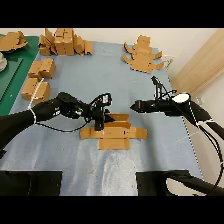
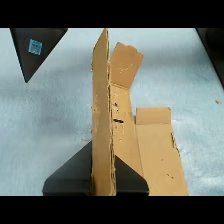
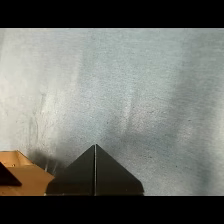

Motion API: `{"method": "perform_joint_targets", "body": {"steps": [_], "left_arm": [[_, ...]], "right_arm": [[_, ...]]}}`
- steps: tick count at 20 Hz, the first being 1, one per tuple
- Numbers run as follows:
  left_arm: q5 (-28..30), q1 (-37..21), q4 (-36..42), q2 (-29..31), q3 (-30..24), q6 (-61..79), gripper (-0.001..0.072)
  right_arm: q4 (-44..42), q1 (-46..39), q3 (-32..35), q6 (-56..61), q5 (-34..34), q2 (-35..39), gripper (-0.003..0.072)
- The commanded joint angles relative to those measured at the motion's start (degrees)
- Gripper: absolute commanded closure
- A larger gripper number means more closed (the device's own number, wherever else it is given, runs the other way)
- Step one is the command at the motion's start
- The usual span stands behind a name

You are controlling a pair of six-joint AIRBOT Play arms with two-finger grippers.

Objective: Fold the box.

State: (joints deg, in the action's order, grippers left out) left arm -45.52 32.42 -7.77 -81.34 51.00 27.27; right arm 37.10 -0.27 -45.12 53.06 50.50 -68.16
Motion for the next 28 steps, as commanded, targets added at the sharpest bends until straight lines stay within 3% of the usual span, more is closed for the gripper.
{"method": "perform_joint_targets", "body": {"steps": [1, 28], "left_arm": [[0.1, 0.0, -3.4, 0.6, -0.6, -1.7, 0.0699], [0.3, 0.1, -0.8, 0.6, -6.7, -1.1, 0.0699]], "right_arm": [[0.0, 0.0, 0.0, -0.1, 0.0, 0.0, 0.0683], [0.8, 4.3, 0.0, -0.1, -4.0, 0.0, 0.0683]]}}
